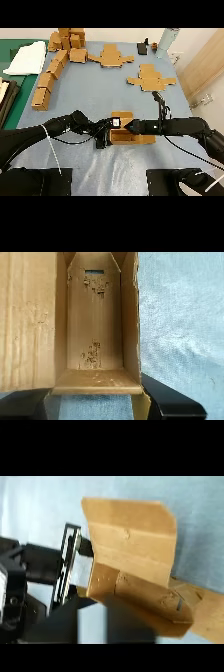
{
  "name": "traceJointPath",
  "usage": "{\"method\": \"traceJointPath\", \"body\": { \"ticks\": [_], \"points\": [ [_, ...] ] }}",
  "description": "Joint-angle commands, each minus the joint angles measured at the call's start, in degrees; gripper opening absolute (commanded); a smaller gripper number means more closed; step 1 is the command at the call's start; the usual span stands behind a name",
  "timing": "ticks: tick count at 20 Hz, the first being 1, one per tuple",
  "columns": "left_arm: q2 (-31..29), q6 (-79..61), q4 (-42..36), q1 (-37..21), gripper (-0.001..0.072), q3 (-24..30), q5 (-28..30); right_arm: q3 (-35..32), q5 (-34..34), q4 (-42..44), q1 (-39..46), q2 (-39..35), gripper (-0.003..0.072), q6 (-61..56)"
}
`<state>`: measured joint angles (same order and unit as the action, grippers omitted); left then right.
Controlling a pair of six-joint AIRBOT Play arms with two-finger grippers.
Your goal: Fold the box.
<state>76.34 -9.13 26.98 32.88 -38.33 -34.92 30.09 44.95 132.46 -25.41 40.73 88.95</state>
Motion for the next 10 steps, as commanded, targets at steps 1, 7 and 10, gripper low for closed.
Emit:
{"method": "traceJointPath", "body": {
  "ticks": [1,7,10],
  "points": [
    [-0.02,0.02,0.02,-0.04,0.0467,-0.07,-1.51,0.07,-4.33,0.04,-0.07,1.16,0.0070,-7.96],
    [-0.33,-0.02,0.94,-0.11,0.0467,-0.07,-2.21,0.07,-1.66,0.02,-0.09,4.50,0.0070,-7.91],
    [-1.29,-0.07,1.81,-0.11,0.0467,-0.04,-3.21,0.09,-1.70,0.42,-0.09,4.57,0.0033,-7.89]
  ]
}}
